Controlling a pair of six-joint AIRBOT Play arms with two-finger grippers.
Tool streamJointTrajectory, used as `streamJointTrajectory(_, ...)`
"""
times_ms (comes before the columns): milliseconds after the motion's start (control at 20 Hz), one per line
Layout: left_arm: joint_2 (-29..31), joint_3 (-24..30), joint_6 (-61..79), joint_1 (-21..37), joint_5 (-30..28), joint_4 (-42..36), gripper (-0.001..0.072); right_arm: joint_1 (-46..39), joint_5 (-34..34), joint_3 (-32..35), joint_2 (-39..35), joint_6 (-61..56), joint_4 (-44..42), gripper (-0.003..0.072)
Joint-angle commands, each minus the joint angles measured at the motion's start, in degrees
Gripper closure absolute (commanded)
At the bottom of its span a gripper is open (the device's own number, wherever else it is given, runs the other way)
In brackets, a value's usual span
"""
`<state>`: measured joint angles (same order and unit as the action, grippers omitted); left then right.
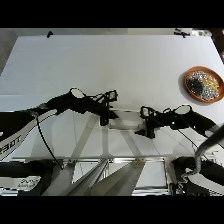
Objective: Fold the box and place the chain.
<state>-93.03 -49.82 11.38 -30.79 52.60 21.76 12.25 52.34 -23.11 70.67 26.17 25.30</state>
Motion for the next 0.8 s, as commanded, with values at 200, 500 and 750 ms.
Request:
streamJointTrajectory(200,-0.04,-0.07,-0.02,-0.02,-0.28,-0.11,0.0697,-2.56,1.07,-0.59,-0.07,-0.76,-0.55,-0.002)
streamJointTrajectory(500,-0.04,-0.07,-0.02,-0.02,-0.26,-0.11,0.0697,-2.54,-2.12,-0.57,-0.04,-0.15,2.51,0.0131)
streamJointTrajectory(750,-0.04,-0.07,-0.02,-0.02,-0.28,-0.11,0.0698,-2.16,-3.91,-0.55,0.15,-0.2,5.79,0.0183)
